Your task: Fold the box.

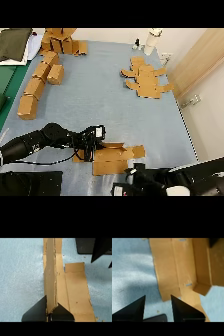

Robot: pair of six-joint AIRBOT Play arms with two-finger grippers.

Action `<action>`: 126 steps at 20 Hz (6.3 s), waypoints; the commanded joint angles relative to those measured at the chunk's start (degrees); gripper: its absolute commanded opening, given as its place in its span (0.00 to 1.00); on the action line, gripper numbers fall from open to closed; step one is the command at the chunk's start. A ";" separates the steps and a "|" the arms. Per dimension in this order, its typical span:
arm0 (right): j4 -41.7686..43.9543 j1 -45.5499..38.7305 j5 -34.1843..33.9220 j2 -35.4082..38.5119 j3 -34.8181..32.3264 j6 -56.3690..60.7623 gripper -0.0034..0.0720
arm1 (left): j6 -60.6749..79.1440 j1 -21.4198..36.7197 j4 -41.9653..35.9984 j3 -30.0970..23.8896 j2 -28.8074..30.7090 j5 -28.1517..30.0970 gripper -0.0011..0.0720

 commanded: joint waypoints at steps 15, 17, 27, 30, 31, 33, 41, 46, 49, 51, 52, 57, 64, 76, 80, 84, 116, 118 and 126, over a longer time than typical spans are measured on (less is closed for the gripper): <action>-12.24 1.81 3.15 -15.67 -0.37 1.40 0.69 | 0.02 -0.02 0.00 -0.04 0.00 0.00 0.03; -12.39 1.11 3.15 -16.68 -0.37 1.38 0.69 | 0.02 -0.02 0.00 -0.04 0.00 0.00 0.03; -16.13 -1.55 1.03 -17.49 1.14 3.34 0.69 | 0.02 -0.02 0.00 -0.04 0.00 0.00 0.03; -18.03 -1.55 -0.74 -17.49 1.64 8.35 0.69 | 0.02 -0.02 0.00 -0.04 0.00 0.00 0.03; -17.88 -1.55 -0.63 -17.49 1.64 8.46 0.69 | 0.02 -0.02 0.00 -0.04 0.00 0.00 0.03; -17.88 -1.55 -0.46 -17.49 1.60 8.39 0.69 | 0.02 -0.02 0.00 -0.04 0.00 0.00 0.03; -15.61 -5.05 -2.80 -10.95 1.42 12.96 1.00 | 0.02 -0.02 0.00 -0.04 0.00 0.00 0.03; -17.42 -7.26 -2.58 -10.32 -0.48 11.06 1.00 | 0.02 -0.02 0.00 -0.02 0.00 0.02 0.03; -19.19 -7.37 -2.93 -10.19 -0.63 11.52 1.00 | 0.02 -0.02 0.00 -0.02 0.00 0.00 0.03; -19.69 -7.37 -3.45 -9.44 -0.61 12.02 1.00 | 0.02 -0.02 0.00 -0.04 0.00 0.00 0.03; -20.57 -7.37 -3.78 -8.85 -0.61 11.98 1.00 | 0.02 -0.02 0.00 -0.02 0.00 -0.04 0.03; -18.43 -13.33 2.95 -4.98 -3.76 11.63 1.00 | 0.02 -0.02 0.00 -0.04 0.00 0.00 0.03; 2.95 -37.66 21.33 4.90 -7.28 -26.86 1.00 | 0.02 -0.02 0.00 -0.02 0.00 0.00 0.03; 60.72 -74.07 19.74 -11.78 -1.49 -105.57 1.00 | 0.02 -0.02 0.00 -0.04 0.00 0.00 0.03; 57.92 -74.16 18.47 -12.83 -1.31 -104.56 1.00 | 0.02 -0.02 0.00 -0.04 0.00 0.00 0.03; 55.43 -74.12 18.47 -12.83 -1.31 -104.61 1.00 | 0.02 -0.02 0.00 -0.04 0.00 0.00 0.03; 62.25 -74.10 20.85 -13.97 -3.93 -110.20 0.86 | 0.02 -0.02 0.00 -0.04 0.00 -0.02 0.03; 62.29 -74.12 20.70 -13.94 -3.93 -110.22 0.79 | 0.02 -0.02 0.00 -0.04 0.00 0.00 0.03; 62.29 -74.10 20.24 -13.92 -3.93 -110.22 0.66 | 0.02 -0.02 0.00 -0.04 0.00 0.00 0.03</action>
